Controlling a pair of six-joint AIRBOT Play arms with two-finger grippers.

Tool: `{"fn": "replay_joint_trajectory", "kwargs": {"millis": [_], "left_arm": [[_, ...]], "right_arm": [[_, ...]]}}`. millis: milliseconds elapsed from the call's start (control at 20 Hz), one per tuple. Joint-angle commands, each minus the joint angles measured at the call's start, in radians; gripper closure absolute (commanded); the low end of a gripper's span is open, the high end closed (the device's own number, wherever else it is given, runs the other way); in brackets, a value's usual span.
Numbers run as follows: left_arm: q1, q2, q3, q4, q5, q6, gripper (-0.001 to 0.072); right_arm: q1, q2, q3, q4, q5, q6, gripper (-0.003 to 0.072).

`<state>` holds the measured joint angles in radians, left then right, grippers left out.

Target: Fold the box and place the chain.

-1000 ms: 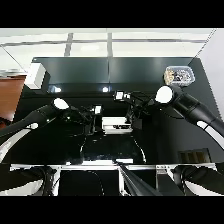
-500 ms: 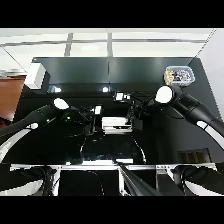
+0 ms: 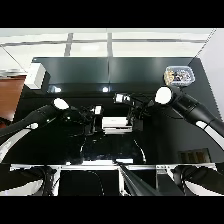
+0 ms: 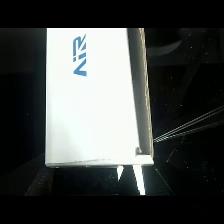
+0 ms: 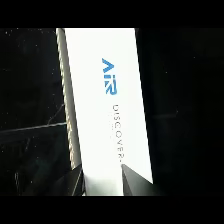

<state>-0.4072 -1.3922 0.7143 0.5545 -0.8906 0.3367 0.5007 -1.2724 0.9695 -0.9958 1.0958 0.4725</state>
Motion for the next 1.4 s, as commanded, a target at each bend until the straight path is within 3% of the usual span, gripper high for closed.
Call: {"fn": "replay_joint_trajectory", "kwargs": {"millis": [0,100,750,900,950,1000,1050,1150,1350], "left_arm": [[0.0,-0.001,0.001,0.003,0.0,0.0,0.0286],[0.0,-0.001,0.001,0.003,0.0,0.0,0.0286],[-0.001,-0.001,0.001,0.003,0.0,0.0,0.0286],[-0.001,-0.001,0.001,0.003,-0.001,0.0,0.0287],[-0.001,-0.001,0.001,0.003,0.0,0.0,0.0286],[-0.001,-0.001,0.001,0.003,-0.001,0.0,0.0286],[-0.001,-0.001,0.001,0.003,-0.001,0.0,0.0286],[-0.001,-0.001,0.001,0.003,0.0,0.0,0.0286],[0.0,-0.001,0.001,0.003,0.0,0.0,0.0286]], "right_arm": [[0.001,-0.001,-0.007,-0.006,0.003,0.001,0.0399],[0.001,-0.001,-0.007,-0.006,-0.001,0.001,0.0306],[0.0,0.005,-0.06,-0.007,0.007,0.016,0.0315],[-0.014,0.06,-0.043,-0.007,0.022,0.232,0.0317],[-0.031,0.083,-0.043,-0.01,0.038,0.365,0.0427],[-0.053,0.096,-0.043,-0.007,0.075,0.488,0.0586],[-0.072,0.099,-0.044,0.005,0.122,0.571,0.0675],[-0.081,0.099,-0.07,0.128,0.152,0.628,0.0671],[-0.081,0.077,-0.16,0.474,-0.016,0.565,0.0671]]}}
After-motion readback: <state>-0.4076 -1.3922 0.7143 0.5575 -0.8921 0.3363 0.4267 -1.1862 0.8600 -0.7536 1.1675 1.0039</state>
